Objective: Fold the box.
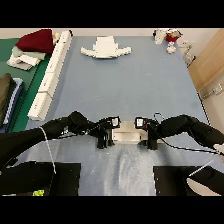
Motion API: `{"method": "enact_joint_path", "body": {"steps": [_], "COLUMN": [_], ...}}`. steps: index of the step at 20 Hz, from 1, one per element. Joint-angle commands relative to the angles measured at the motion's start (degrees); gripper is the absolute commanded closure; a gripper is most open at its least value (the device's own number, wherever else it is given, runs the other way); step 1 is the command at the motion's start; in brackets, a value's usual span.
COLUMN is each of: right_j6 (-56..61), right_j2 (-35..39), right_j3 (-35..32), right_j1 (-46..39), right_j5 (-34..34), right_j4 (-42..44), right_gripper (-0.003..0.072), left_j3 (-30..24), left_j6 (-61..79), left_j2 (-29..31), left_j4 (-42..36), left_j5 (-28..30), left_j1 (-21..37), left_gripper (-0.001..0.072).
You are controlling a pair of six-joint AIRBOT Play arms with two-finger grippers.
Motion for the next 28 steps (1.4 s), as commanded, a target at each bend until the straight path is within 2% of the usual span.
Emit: {"method": "enact_joint_path", "body": {"steps": [1, 16, 17, 18, 19, 28], "right_j6": [0.0, 0.0, 0.0, 0.0, 0.0, 0.0], "right_j2": [-0.02, -0.02, -0.02, -0.02, -0.02, -0.02], "right_j3": [-0.02, -0.02, -0.02, -0.02, -0.02, -0.02], "right_j1": [0.0, 0.0, 0.0, 0.0, 0.0, 0.0], "right_j5": [0.0, 0.0, 0.0, 0.0, 0.0, 0.0], "right_j4": [0.02, 0.02, 0.0, 0.02, 0.0, 0.0], "right_gripper": [0.0118, 0.0118, 0.0119, 0.0118, 0.0118, 0.0119], "left_j3": [0.09, 2.14, 2.14, 2.14, 2.14, 2.14], "left_j6": [-0.57, -2.32, -2.29, -1.9, -1.53, -1.77], "left_j2": [0.0, -1.68, -1.68, -1.68, -1.68, -1.68], "left_j4": [0.76, 3.32, 3.32, 3.32, 3.32, 3.28], "left_j5": [-0.79, -2.62, -2.64, -2.78, -2.8, -2.75], "left_j1": [-0.02, -0.02, -0.02, -0.02, -0.02, -0.02], "left_gripper": [0.0012, 0.0014, 0.0072, 0.0195, 0.024, 0.0239]}}
